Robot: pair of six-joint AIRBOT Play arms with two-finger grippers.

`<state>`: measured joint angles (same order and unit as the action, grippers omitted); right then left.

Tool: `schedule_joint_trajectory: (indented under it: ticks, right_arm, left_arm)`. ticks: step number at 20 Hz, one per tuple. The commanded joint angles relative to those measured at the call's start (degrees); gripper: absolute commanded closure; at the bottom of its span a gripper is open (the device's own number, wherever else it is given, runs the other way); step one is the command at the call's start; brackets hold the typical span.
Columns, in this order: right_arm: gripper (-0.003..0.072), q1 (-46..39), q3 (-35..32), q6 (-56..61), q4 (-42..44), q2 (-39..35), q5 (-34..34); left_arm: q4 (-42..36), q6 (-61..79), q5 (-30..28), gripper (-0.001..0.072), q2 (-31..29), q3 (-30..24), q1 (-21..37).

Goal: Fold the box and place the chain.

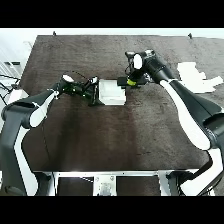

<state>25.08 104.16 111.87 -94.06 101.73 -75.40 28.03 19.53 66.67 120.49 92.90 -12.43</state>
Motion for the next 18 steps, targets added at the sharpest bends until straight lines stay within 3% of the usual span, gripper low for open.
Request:
schedule_joint_trajectory:
  ticks: [1, 6, 8, 12, 18]
  right_arm:
    - [0.0173, -1.3, 0.1, -6.9, -8.5, -5.2, 2.8]
    - [0.0194, -10.1, -0.3, -10.6, -7.3, -5.2, 11.6]
    - [0.0262, -14.6, -0.3, -14.6, -2.6, -3.3, 13.5]
    - [0.0228, -21.0, -0.3, -23.0, 9.3, 1.7, 17.0]
    - [0.0231, -23.7, -0.2, -28.6, 13.2, 7.5, 21.8]
  left_arm:
    - [0.0, 0.0, 0.0, 0.036, 0.0, 0.0, 0.0]
    - [0.0, 0.0, -0.1, 0.036, 0.0, 0.0, 0.0]
    - [0.0, 0.0, 0.0, 0.036, 0.0, 0.0, 0.0]
    - [0.0, 0.0, -0.1, 0.036, 0.0, 0.0, 0.0]
    - [0.0, 0.0, -0.1, 0.036, 0.0, 0.0, 0.0]
